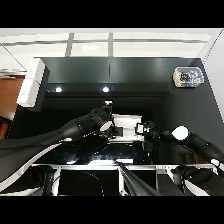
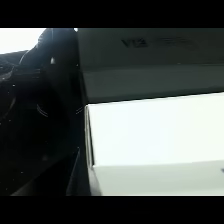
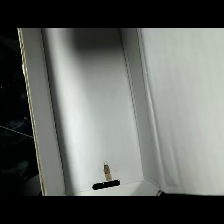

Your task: Fold the box and place the chain.

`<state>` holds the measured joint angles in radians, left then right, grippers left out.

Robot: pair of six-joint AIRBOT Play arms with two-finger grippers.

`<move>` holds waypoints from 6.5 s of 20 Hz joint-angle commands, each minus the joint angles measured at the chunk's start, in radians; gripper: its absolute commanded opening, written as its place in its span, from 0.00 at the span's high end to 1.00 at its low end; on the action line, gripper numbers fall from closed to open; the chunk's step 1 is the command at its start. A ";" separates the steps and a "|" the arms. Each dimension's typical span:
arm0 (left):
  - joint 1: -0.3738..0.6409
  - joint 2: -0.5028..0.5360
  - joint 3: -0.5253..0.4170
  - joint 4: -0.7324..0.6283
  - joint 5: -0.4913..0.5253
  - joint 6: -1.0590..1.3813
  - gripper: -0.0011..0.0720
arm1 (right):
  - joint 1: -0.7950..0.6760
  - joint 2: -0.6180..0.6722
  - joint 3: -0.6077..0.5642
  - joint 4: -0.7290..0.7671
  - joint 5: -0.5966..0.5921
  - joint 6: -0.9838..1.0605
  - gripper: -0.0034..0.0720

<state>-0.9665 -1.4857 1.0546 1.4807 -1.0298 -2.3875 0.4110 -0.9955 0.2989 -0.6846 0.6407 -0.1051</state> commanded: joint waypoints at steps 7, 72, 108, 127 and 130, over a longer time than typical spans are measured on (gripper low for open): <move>0.000 -0.024 0.009 0.003 -0.008 -0.003 0.62 | 0.000 0.000 0.000 0.000 0.001 0.000 0.33; 0.002 -0.023 0.014 0.040 -0.018 -0.002 0.95 | 0.009 0.008 0.106 0.022 0.124 0.181 0.56; 0.002 -0.023 0.014 0.036 -0.021 -0.002 0.95 | -0.731 -0.006 0.055 -0.272 0.594 1.464 0.90; 0.002 -0.023 0.014 0.037 -0.022 -0.002 0.95 | -0.351 -0.055 0.147 0.092 0.523 1.254 0.28; 0.002 -0.023 0.014 0.037 -0.022 -0.002 0.95 | -0.191 -0.056 0.209 -0.045 0.422 1.445 0.28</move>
<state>-0.9657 -1.5082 1.0687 1.5169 -1.0515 -2.3901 0.0891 -1.0504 0.4576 -0.6182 1.1622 1.1671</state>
